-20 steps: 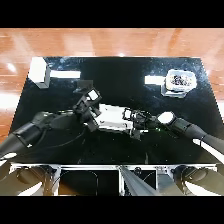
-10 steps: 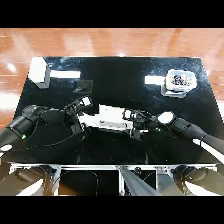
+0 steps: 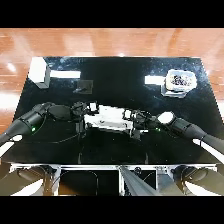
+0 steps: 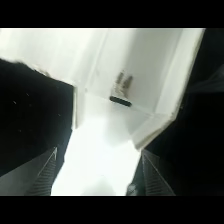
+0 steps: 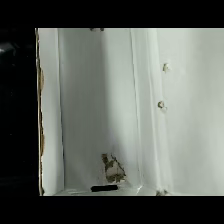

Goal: Fold the box and place the chain.

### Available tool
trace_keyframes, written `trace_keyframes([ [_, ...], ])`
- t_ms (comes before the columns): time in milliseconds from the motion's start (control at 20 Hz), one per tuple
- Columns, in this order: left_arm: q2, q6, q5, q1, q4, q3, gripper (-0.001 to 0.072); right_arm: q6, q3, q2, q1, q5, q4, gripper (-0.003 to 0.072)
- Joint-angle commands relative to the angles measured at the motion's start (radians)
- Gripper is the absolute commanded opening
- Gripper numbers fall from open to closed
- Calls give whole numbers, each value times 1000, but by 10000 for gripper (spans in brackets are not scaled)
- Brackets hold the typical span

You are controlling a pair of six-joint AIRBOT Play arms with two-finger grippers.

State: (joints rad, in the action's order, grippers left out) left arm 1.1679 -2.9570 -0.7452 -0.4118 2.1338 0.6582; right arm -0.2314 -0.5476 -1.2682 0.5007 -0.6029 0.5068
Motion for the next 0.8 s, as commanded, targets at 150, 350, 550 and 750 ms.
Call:
trace_keyframes([
  [150, 57, -47, -12, -6, 27, 35, 621, 0, -1, 0, 1, 0, 0, 585],
  [350, 59, -47, -26, -34, 17, 35, 603, 0, -1, 0, 1, 0, 0, 585],
  [550, 64, -47, 14, -55, 16, 35, 603, 0, -1, 0, 1, 0, 0, 585],
  [750, 64, -47, 12, -56, 14, 39, 486, 0, -1, 0, 1, 0, 0, 585],
])
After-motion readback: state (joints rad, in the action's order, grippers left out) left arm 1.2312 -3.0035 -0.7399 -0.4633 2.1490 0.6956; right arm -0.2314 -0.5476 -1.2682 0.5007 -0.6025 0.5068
